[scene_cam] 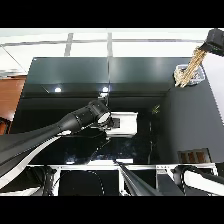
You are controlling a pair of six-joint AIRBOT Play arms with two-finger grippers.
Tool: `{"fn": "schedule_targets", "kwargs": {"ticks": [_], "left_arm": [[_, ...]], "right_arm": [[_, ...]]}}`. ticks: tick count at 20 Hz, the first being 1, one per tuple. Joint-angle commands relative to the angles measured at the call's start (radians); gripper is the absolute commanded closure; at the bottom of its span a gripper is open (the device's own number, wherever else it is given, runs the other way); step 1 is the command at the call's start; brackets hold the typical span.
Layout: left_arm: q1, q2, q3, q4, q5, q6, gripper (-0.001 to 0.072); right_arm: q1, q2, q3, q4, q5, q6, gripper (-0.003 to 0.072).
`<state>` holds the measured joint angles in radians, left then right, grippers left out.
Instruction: Fold the box and place the chain.
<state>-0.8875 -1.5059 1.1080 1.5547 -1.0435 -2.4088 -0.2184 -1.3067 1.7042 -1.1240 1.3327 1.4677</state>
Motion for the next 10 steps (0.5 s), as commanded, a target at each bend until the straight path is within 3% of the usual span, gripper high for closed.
{"fn": "schedule_targets", "kwargs": {"ticks": [1,6,10], "left_arm": [[0.000,0.000,0.000,0.000,0.000,0.000,0.0683],[0.000,0.000,0.000,0.000,-0.003,0.000,0.0683],[0.000,0.000,0.000,0.000,-0.005,0.000,0.0683]], "right_arm": [[0.035,0.241,-0.222,0.141,0.076,-0.070,0.0685],[0.148,0.421,-0.529,0.264,0.244,-0.124,0.0684],[0.285,0.433,-0.637,0.452,0.198,-0.148,0.0683]]}}
